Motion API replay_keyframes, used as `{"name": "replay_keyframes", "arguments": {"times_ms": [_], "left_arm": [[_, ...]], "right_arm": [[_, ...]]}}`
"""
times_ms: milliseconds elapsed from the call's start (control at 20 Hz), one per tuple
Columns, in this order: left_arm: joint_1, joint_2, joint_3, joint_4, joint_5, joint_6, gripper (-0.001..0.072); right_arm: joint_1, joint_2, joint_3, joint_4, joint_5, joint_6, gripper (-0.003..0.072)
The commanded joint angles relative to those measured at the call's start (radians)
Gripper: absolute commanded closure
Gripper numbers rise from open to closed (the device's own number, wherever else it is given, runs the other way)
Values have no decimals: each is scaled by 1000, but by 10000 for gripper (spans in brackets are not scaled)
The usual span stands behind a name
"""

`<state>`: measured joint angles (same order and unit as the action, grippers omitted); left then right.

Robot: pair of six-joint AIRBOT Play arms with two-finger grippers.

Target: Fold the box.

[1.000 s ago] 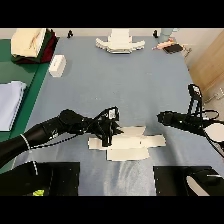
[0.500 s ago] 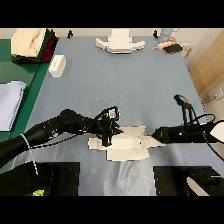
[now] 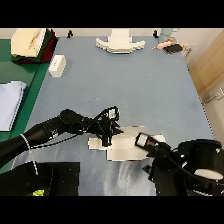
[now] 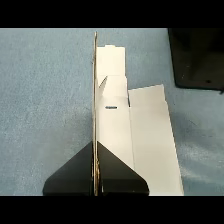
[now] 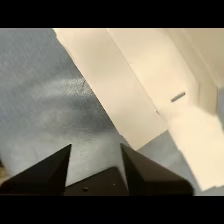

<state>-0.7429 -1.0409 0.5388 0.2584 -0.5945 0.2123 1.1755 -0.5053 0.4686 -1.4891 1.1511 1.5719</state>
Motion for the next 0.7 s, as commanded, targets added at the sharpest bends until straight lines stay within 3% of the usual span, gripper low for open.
{"name": "replay_keyframes", "arguments": {"times_ms": [0,250,650], "left_arm": [[1,0,0,0,0,0,694],[1,0,0,0,0,0,693],[1,0,0,0,0,0,693]], "right_arm": [[217,-118,-3,-263,-109,-134,94],[218,-303,-2,-378,-212,-139,90],[218,-365,-3,-379,-211,-93,90]]}}
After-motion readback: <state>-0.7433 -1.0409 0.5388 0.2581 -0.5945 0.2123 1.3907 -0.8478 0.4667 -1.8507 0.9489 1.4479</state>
